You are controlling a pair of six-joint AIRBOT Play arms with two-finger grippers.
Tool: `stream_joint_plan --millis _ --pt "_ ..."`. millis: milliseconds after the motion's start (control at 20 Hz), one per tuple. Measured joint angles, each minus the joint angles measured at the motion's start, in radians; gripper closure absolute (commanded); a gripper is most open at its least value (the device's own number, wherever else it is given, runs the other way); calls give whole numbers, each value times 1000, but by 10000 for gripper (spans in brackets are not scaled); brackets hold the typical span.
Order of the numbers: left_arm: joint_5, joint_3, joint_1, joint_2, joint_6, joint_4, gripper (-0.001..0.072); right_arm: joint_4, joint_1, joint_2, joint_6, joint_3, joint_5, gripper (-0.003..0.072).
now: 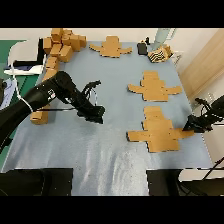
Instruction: Fold the box.
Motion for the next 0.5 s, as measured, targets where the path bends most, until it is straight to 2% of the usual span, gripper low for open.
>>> stream_joint_plan --millis 100,350,500 --pt "5 -1 0 0 55 -51 695 90 1 21 -20 -12 -23 683" --pt "8 -14 4 2 216 -192 696 378 72 140 -30 -69 -67 684" --pt "-6 -72 23 8 285 -225 695 486 193 261 7 -187 3 684"
